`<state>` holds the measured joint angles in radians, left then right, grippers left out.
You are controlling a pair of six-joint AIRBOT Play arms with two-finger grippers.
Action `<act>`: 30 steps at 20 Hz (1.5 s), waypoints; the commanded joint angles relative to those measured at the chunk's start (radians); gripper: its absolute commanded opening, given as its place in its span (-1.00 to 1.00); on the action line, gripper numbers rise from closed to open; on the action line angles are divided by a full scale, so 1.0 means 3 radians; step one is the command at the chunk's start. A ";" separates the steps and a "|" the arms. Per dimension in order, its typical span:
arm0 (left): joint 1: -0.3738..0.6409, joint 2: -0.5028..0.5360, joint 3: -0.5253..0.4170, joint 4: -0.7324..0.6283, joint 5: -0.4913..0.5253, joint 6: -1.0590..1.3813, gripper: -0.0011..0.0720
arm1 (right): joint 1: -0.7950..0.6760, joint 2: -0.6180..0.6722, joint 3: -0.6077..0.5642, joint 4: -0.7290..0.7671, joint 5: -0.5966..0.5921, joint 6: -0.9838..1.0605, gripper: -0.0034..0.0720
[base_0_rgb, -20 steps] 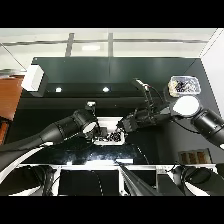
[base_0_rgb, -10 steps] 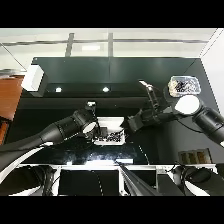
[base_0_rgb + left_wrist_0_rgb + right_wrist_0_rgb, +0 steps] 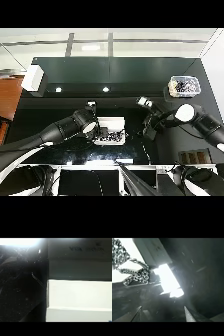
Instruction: Fold the box and place the chain.
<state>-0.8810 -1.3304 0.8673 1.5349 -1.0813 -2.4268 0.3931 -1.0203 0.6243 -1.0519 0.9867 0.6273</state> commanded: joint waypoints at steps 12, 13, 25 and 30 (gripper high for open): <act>0.0001 -0.0001 -0.0001 0.0005 -0.0004 0.0000 -0.90 | 0.0629 -0.0462 -0.0254 0.0655 -0.0800 -0.1534 0.71; 0.0000 -0.0001 -0.0001 0.0004 -0.0004 0.0000 -0.90 | 0.0629 -0.0479 -0.0254 0.0746 -0.0800 -0.1589 0.71; 0.0001 -0.0001 -0.0001 0.0005 -0.0004 0.0001 -0.90 | 0.0629 -0.0615 -0.0254 0.0763 -0.0916 -0.1857 0.70; 0.0001 -0.0001 -0.0001 0.0005 -0.0004 0.0001 -0.90 | 0.0629 -0.0650 -0.0254 0.0771 -0.0913 -0.1855 0.34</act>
